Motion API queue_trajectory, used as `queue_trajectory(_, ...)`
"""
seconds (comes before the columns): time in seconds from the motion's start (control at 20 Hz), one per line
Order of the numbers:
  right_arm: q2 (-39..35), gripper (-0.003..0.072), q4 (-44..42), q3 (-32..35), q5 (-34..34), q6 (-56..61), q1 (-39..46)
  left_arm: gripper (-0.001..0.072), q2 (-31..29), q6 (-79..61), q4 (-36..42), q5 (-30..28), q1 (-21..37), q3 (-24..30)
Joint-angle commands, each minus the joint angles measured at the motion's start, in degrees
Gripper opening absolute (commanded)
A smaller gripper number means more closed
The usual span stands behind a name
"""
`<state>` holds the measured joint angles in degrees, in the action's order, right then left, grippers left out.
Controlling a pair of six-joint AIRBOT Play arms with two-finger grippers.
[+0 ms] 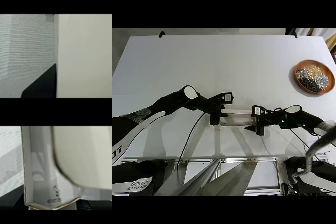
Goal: Fold the box and place the chain.
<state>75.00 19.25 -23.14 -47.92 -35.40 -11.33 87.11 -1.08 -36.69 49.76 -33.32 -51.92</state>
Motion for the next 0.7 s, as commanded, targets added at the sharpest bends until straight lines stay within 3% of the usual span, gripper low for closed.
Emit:
queue_trajectory(0.0, 0.00, 0.0381, 0.04, -0.02, -0.04, -0.02, -0.02, 0.0010, -0.04, 0.00, 0.00, -0.04, 0.02, 0.00)
queue_trajectory(0.65, 0.00, 0.0412, 0.02, -0.02, -0.11, -0.02, -0.02, 0.0010, -0.04, 0.02, 0.00, -0.04, 0.02, 0.00)
